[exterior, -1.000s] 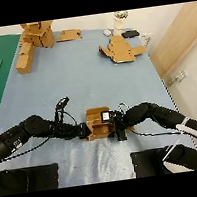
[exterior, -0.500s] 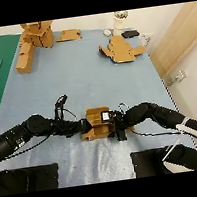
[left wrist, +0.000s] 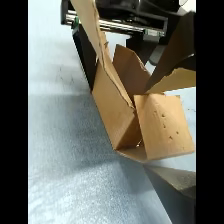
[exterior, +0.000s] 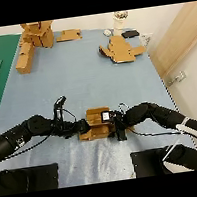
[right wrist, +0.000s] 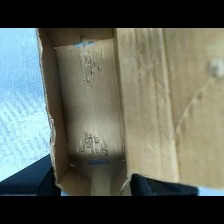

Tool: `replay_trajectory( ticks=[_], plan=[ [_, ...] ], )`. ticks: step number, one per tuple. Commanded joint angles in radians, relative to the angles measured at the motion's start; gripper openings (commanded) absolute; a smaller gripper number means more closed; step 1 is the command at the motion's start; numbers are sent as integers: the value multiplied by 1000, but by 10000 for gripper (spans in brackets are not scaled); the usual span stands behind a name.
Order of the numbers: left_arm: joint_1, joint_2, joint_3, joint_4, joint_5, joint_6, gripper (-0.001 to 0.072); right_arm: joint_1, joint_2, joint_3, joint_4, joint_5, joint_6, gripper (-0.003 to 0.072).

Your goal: Fold the box.

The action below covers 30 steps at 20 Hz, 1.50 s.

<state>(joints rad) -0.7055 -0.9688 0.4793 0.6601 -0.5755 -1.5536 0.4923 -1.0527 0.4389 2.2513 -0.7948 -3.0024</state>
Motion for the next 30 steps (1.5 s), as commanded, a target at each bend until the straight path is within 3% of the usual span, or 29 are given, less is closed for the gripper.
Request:
replay_trajectory(
  ticks=[1,3,13,16,17,18,19,23,26,30],
  plan=[
    [0,0,6,8,-20,-2,664,0,0,0,0,0,0,506],
    [1,0,27,-16,-63,58,720,0,0,0,0,0,0,506],
    [3,18,132,-23,-159,103,720,0,0,0,0,0,0,506],
    [6,37,147,73,-195,101,704,0,0,0,0,0,0,506],
    [19,44,154,101,-227,101,488,0,0,0,0,0,0,506],
    [42,55,163,129,-259,102,212,0,0,0,0,0,0,506],
    [73,70,171,139,-282,103,7,0,0,0,0,0,0,506],
    [277,200,182,241,-341,-38,13,0,0,0,0,0,0,506],
    [403,252,175,408,-487,-148,13,0,0,0,0,0,0,506],
    [444,241,78,382,-524,-149,13,0,0,0,0,0,0,506]
  ],
)
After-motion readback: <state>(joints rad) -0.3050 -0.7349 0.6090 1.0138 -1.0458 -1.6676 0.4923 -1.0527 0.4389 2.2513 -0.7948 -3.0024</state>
